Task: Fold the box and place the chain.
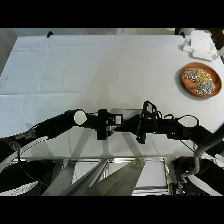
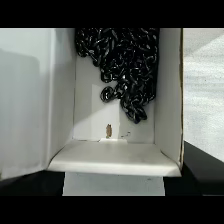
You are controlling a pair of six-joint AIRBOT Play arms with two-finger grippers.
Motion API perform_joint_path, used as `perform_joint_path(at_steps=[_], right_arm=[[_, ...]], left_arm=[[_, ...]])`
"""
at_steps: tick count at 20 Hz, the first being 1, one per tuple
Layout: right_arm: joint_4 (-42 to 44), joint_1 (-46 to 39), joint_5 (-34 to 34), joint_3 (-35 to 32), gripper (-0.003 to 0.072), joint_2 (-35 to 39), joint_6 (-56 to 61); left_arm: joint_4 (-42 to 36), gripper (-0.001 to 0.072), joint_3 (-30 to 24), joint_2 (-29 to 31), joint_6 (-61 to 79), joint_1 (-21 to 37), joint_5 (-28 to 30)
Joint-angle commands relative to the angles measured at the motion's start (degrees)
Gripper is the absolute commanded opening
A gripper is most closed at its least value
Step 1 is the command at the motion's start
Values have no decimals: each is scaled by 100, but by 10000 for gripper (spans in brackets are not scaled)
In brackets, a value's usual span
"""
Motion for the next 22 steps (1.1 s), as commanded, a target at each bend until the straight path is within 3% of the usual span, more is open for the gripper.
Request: perform_joint_path(at_steps=[1, 2, 4, 6, 9, 12, 15, 19, 22], right_arm=[[166, 48, -175, 2, 249, 44, 26], [17, 48, -173, 4, 221, 208, 173], [-623, -39, -111, 20, 94, 673, 686], [-1805, -479, 39, 153, 27, 1360, 2055], [-3711, -1521, 269, 588, 17, 2420, 4048], [-3965, -2566, -103, 1016, 17, 2977, 4811], [-2964, -2776, -743, 1215, 13, 2588, 4940], [-2787, -2763, 59, 1567, 13, 809, 4400], [-2771, -2435, 247, 2087, 13, -393, 4006]], left_arm=[[0, 348, 2, 0, 0, 0, 2], [0, 348, 2, 0, 0, 0, 0], [0, 348, 2, 0, 0, 0, 2], [0, 348, 2, 0, 0, 0, 2], [0, 348, 2, 0, 0, 0, 0], [0, 348, 2, 0, 0, 0, 2], [0, 348, 2, 0, 0, 0, 0], [0, 348, 2, 0, 0, 0, 0], [0, 348, 2, 0, 0, 0, 2]])
